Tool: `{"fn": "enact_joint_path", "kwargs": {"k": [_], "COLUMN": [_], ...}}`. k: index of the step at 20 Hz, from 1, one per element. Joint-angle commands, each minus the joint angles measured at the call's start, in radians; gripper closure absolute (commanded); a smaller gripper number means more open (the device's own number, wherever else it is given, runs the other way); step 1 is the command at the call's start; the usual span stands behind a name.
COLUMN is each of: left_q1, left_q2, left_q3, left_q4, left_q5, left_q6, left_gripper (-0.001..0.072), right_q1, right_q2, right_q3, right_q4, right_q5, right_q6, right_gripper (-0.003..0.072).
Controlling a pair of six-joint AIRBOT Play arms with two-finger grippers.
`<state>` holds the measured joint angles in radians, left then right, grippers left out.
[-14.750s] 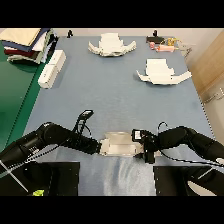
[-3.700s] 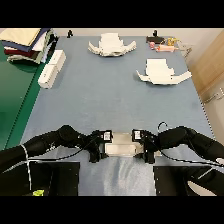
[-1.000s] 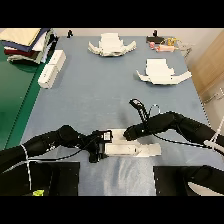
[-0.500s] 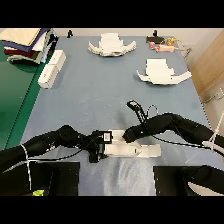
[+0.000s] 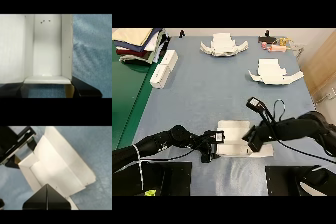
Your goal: Fold the box.
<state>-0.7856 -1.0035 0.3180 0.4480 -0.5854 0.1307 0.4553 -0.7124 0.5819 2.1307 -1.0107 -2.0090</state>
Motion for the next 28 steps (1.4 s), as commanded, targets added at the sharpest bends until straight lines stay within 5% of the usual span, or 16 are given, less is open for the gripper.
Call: {"fn": "enact_joint_path", "kwargs": {"k": [1, 2, 3, 4, 6, 12, 16, 18, 20, 22, 28], "left_q1": [0.0, 0.0, 0.0, 0.0, 0.0, 0.0, 0.0, 0.0, 0.0, 0.0, 0.0], "left_q2": [0.0, 0.0, 0.0, 0.0, 0.0, 0.0, 0.0, 0.0, 0.0, 0.0, 0.0], "left_q3": [0.001, 0.001, 0.001, 0.001, 0.001, 0.001, 0.001, 0.001, 0.001, 0.001, 0.001], "left_q4": [0.0, 0.0, 0.0, 0.0, 0.0, 0.0, 0.0, 0.0, 0.0, 0.0, 0.0], "left_q5": [0.0, 0.0, 0.0, 0.0, 0.0, 0.0, 0.0, 0.0, 0.0, 0.0, 0.0], "left_q6": [0.0, 0.0, 0.0, 0.0, 0.0, 0.0, 0.0, 0.0, 0.0, 0.0, 0.0], "left_gripper": [0.0257, 0.0257, 0.0257, 0.0257, 0.0257, 0.0257, 0.0257, 0.0256, 0.0257, 0.0256, 0.0257], "right_q1": [0.002, 0.002, 0.001, 0.001, 0.001, 0.001, 0.002, 0.002, 0.002, 0.002, 0.002], "right_q2": [0.178, 0.224, 0.261, 0.284, 0.296, 0.144, 0.039, 0.03, 0.03, 0.03, 0.03], "right_q3": [-0.052, -0.083, -0.12, -0.153, -0.216, -0.275, -0.275, -0.275, -0.275, -0.275, -0.275], "right_q4": [-0.066, -0.093, -0.123, -0.148, -0.183, -0.188, -0.107, -0.061, -0.05, -0.043, 0.006], "right_q5": [-0.222, -0.249, -0.241, -0.22, -0.132, 0.142, 0.166, 0.166, 0.173, 0.173, 0.226], "right_q6": [-0.053, -0.081, -0.135, -0.207, -0.321, -0.529, -0.563, -0.611, -0.648, -0.648, -0.647], "right_gripper": [0.0681, 0.0541, 0.0309, 0.0214, 0.0163, 0.0163, 0.0188, 0.0339, 0.0385, 0.0521, 0.0547]}}
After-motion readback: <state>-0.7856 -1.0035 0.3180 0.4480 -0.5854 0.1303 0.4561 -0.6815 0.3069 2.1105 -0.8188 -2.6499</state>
